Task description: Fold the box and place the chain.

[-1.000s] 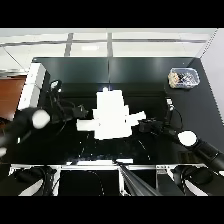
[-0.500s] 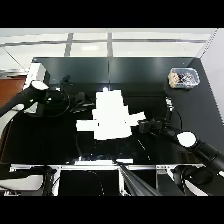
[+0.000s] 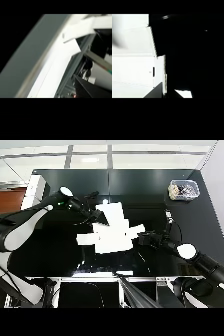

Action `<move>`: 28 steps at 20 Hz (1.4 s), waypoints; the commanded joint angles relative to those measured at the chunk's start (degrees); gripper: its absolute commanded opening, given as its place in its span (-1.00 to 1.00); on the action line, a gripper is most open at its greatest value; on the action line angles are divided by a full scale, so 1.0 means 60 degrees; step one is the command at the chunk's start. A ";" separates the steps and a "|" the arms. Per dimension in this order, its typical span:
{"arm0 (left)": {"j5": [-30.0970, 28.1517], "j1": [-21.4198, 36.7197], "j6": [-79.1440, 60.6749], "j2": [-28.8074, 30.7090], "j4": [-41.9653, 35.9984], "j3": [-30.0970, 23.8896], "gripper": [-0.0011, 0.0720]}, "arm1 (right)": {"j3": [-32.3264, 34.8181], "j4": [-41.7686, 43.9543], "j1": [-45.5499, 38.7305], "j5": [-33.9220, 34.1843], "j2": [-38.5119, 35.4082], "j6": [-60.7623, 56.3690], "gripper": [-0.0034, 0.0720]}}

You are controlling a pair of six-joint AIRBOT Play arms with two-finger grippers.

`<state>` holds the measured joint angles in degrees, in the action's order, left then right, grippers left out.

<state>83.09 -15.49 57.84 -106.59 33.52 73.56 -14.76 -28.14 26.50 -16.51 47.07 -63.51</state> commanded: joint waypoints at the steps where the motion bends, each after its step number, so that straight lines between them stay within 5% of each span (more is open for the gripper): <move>1: 0.1665 -0.0262 -0.0860 -0.0721 0.0350 0.0867 0.61 | 0.0004 0.0000 0.0011 -0.0029 -0.0004 0.0004 -0.87; 8: 0.1960 0.0131 -0.1286 -0.0911 0.0335 0.1049 0.51 | 0.0004 -0.0004 0.0011 -0.0069 -0.0004 0.0011 -0.87; 10: 0.1909 0.0197 -0.1676 -0.0911 0.0259 0.1049 0.04 | 0.0004 -0.0004 0.0011 -0.0069 -0.0004 0.0011 -0.87; 12: 0.1916 0.0226 -0.1880 -0.0911 -0.0168 0.1045 -0.09 | 0.0004 0.0000 0.0011 -0.0080 -0.0004 0.0011 -0.87; 13: 0.1912 0.0226 -0.1942 -0.0911 -0.0350 0.1049 -0.33 | 0.0004 -0.0004 0.0011 -0.0098 -0.0004 0.0011 -0.87; 15: 0.1916 0.0226 -0.2113 -0.0911 -0.0408 0.1049 -0.39 | 0.0004 -0.0007 0.0011 -0.0149 -0.0004 0.0015 -0.87; 18: 0.1912 0.0233 -0.2364 -0.0911 -0.0375 0.1049 -0.91 | 0.0004 -0.0131 0.0011 -0.0240 -0.0004 0.0015 -0.87; 20: 0.1909 0.0233 -0.2390 -0.0903 -0.0372 0.1056 -0.91 | 0.0000 -0.0386 0.0004 -0.0244 -0.0004 0.0015 -0.83; 21: 0.1909 0.0229 -0.2302 -0.0885 -0.0299 0.1089 -0.91 | -0.0015 -0.0444 -0.0047 -0.0251 -0.0004 0.0022 -0.09; 22: 0.1861 0.0197 -0.2240 -0.0798 -0.0120 0.1104 -0.92 | -0.0113 -0.0732 -0.0186 -0.0499 -0.0011 0.0022 0.88; 25: 0.1086 -0.0146 -0.1876 0.0066 0.0823 0.0820 -0.92 | -0.1231 -0.3289 -0.1056 -0.3129 -0.0055 0.0018 0.98; 28: -0.1155 -0.0736 -0.3388 0.2007 0.0197 -0.1315 -0.92 | -0.2790 -0.5829 -0.2084 -0.5974 -0.0095 0.0015 0.97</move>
<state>87.15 -17.37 43.70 -102.54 35.81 73.73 -24.62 -48.21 18.72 -36.29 46.70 -63.33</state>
